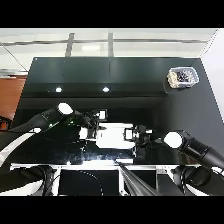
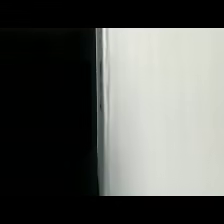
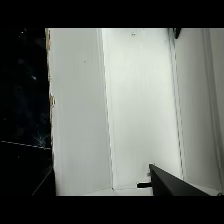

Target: Fold the box and place the chain.

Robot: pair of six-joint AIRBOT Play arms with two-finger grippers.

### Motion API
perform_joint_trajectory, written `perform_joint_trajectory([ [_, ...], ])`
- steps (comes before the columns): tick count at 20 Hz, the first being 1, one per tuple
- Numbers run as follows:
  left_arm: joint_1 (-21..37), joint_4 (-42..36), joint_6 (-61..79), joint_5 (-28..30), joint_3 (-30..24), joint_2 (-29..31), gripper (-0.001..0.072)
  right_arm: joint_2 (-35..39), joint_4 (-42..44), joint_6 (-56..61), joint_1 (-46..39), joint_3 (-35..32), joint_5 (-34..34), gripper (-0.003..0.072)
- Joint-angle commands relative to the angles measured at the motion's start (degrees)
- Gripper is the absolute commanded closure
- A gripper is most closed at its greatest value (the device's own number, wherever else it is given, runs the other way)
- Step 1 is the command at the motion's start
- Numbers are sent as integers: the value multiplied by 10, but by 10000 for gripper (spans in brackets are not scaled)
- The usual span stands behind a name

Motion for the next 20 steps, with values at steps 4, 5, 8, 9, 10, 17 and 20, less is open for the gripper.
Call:
perform_joint_trajectory([
  [4,0,1,1,-7,0,0,685,1,3,-10,-44,14,-7,-33],
  [5,0,1,1,-7,0,0,685,1,3,-16,-51,18,-7,-33],
  [8,0,1,1,-7,0,0,684,0,8,-18,-76,22,1,-32],
  [9,0,1,1,-7,0,0,685,1,8,-18,-85,22,6,-33],
  [10,0,1,1,-7,0,0,685,0,8,-18,-90,22,8,-33],
  [17,0,1,1,-7,0,0,685,1,27,-40,-90,23,-12,-32],
  [20,0,1,1,-7,0,0,685,1,27,-41,-90,25,-18,-32],
])
